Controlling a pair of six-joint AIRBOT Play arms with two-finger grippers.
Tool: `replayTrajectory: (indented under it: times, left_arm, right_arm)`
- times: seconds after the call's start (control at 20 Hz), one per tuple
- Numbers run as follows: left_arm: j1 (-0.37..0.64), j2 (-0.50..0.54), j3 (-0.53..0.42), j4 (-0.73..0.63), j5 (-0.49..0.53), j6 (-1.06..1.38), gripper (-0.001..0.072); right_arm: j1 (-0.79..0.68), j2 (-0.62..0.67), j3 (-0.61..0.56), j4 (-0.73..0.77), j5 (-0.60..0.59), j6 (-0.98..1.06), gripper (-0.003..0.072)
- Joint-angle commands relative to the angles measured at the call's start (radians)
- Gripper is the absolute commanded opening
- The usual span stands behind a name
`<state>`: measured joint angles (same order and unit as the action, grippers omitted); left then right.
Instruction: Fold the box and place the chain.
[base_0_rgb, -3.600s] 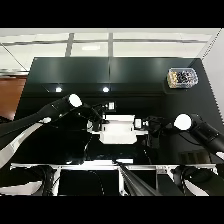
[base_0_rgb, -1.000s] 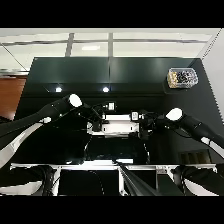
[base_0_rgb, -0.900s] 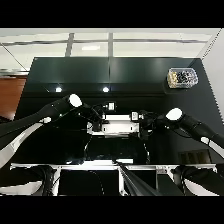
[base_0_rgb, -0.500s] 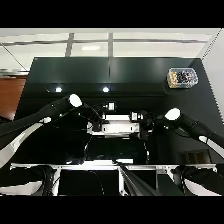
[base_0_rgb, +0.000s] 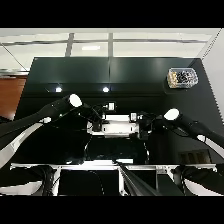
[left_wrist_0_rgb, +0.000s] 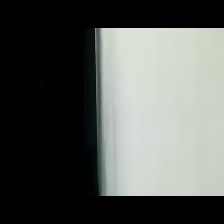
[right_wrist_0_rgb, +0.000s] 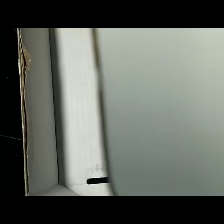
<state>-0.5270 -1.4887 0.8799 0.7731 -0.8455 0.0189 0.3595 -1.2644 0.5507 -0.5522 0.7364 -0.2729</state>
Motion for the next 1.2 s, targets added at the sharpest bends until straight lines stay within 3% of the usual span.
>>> replayTrajectory:
  times: [0.0, 0.2, 0.25, 0.3, 0.4, 0.45, 0.55, 0.7, 0.8, 0.85, 1.0, 1.05, 1.15]
  left_arm:
    - [-0.001, 0.0, 0.0, 0.0, 0.0, 0.0, 0.0027]
    - [-0.001, 0.0, 0.0, 0.0, 0.0, 0.0, 0.0027]
    - [-0.001, 0.0, 0.0, 0.0, 0.0, 0.0, 0.0027]
    - [-0.001, 0.0, 0.0, 0.0, 0.001, 0.0, 0.0027]
    - [-0.001, 0.0, 0.0, 0.0, 0.001, 0.0, 0.0026]
    - [-0.001, 0.0, 0.0, 0.0, 0.001, 0.0, 0.0027]
    - [0.0, 0.003, 0.009, 0.014, -0.011, -0.004, 0.004]
    - [0.0, 0.031, 0.066, 0.136, -0.079, -0.115, 0.0456]
    - [0.0, 0.077, 0.103, 0.268, -0.124, -0.278, 0.0595]
    - [0.0, 0.106, 0.115, 0.332, -0.155, -0.344, 0.061]
    - [0.0, 0.213, 0.127, 0.518, -0.27, -0.584, 0.0594]
    - [0.0, 0.246, 0.127, 0.56, -0.322, -0.653, 0.0467]
    - [0.0, 0.307, 0.127, 0.599, -0.447, -0.729, 0.0068]
  right_arm:
    - [0.004, -0.004, 0.0, -0.002, -0.009, 0.008, 0.0708]
    - [0.004, -0.004, 0.0, -0.002, -0.016, 0.014, 0.0707]
    - [0.004, -0.004, 0.0, -0.002, -0.015, 0.014, 0.0639]
    - [0.004, -0.004, 0.0, -0.002, -0.015, 0.014, 0.0442]
    - [0.004, -0.004, 0.0, -0.002, -0.015, 0.014, 0.0365]
    - [0.004, -0.004, 0.0, -0.002, -0.015, 0.014, 0.0239]
    - [0.004, -0.004, 0.0, -0.002, -0.015, 0.014, 0.0227]
    - [0.004, -0.004, 0.0, -0.002, -0.015, 0.014, 0.0228]
    - [0.004, -0.004, 0.0, -0.002, -0.016, 0.014, 0.0228]
    - [0.004, -0.004, 0.0, -0.002, -0.016, 0.014, 0.0228]
    - [0.004, -0.004, 0.0, -0.002, -0.015, 0.014, 0.0228]
    - [0.004, -0.004, 0.0, -0.002, -0.015, 0.014, 0.0228]
    - [0.004, -0.004, 0.0, -0.002, -0.016, 0.014, 0.0228]
